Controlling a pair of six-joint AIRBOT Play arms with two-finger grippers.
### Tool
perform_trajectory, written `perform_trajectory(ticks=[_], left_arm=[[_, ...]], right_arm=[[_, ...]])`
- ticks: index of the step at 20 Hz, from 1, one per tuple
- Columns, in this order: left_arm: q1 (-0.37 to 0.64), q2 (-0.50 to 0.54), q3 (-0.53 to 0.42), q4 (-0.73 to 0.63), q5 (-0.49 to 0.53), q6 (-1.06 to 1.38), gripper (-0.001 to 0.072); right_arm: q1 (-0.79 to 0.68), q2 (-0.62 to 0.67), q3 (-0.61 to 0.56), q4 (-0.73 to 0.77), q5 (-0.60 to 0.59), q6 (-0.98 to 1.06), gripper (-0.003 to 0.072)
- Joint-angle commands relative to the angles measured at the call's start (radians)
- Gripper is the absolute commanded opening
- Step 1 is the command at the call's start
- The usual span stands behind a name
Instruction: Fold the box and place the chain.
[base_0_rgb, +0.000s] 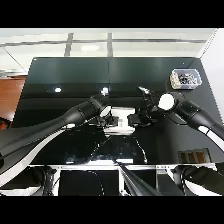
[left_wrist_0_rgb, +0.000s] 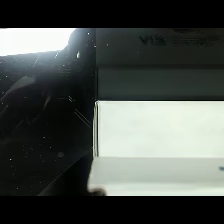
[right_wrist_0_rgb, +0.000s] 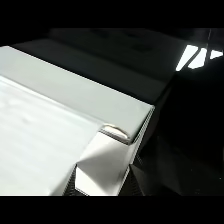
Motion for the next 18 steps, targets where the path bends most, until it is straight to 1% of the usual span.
perform_trajectory(ticks=[1, 7, 10, 15, 18], left_arm=[[0.001, 0.000, 0.000, 0.000, 0.000, 0.000, 0.0025], [0.001, 0.000, 0.000, 0.000, -0.001, 0.000, 0.0025], [0.001, 0.000, 0.000, 0.000, -0.001, 0.000, 0.0025], [0.001, 0.000, 0.000, 0.000, -0.001, 0.001, 0.0025], [0.001, 0.000, 0.000, 0.000, -0.001, 0.001, 0.0025]], right_arm=[[0.023, -0.023, 0.003, -0.021, -0.007, 0.021, 0.0370], [0.045, -0.064, 0.003, -0.024, -0.031, 0.024, 0.0369], [0.045, -0.084, 0.003, -0.047, -0.031, 0.074, 0.0369], [0.069, -0.085, 0.044, -0.186, 0.001, 0.204, 0.0369], [0.116, -0.106, 0.102, -0.290, 0.045, 0.301, 0.0369]])
